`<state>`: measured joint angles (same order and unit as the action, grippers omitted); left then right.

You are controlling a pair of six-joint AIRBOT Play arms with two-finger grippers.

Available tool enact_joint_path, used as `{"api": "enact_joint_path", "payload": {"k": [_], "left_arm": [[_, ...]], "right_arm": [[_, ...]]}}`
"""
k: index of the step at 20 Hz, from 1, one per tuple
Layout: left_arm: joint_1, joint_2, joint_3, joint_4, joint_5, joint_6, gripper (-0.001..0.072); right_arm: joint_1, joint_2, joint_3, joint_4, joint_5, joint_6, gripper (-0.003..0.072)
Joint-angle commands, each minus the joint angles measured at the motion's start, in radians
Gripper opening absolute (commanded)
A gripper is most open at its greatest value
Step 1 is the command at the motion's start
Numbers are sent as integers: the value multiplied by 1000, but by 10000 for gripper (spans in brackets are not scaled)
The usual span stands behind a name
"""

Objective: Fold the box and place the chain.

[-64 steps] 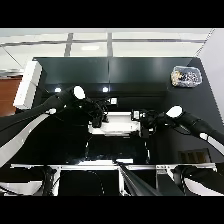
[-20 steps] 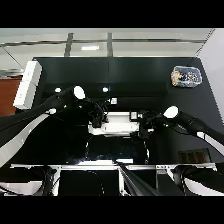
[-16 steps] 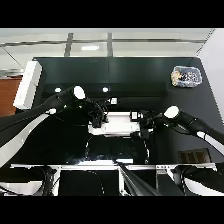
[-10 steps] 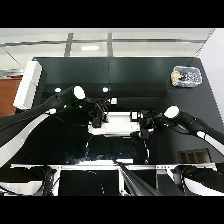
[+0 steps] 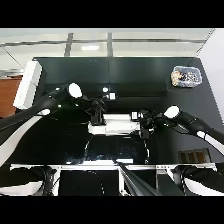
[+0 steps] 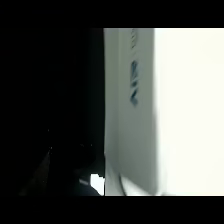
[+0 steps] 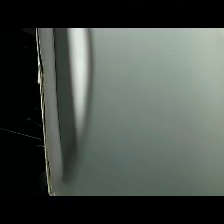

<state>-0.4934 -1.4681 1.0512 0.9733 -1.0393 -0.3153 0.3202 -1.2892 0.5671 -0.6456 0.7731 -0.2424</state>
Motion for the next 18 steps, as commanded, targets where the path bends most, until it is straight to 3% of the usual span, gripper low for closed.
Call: {"api": "enact_joint_path", "payload": {"k": [1,3,4,5,6,8,9,12,16,18], "left_arm": [[39,127,1,196,-94,-266,716],[84,206,1,241,-202,-475,680],[108,238,0,222,-258,-612,561],[128,254,-2,186,-322,-706,222],[139,256,-8,127,-382,-725,25],[125,261,-68,-79,-428,-674,23],[97,275,-120,-197,-394,-616,22],[-16,336,-267,-323,24,-504,23],[-121,312,-296,-383,610,-528,23],[-134,278,-288,-368,758,-527,23]], "right_arm": [[0,0,1,0,1,0,128],[0,0,1,0,1,0,128],[0,0,1,0,1,0,127],[0,0,1,0,1,0,127],[0,0,1,0,1,0,128],[0,0,1,0,2,0,127],[0,0,1,0,1,0,128],[0,0,1,0,1,0,128],[0,0,1,0,1,0,128],[0,0,1,0,1,0,128]]}}
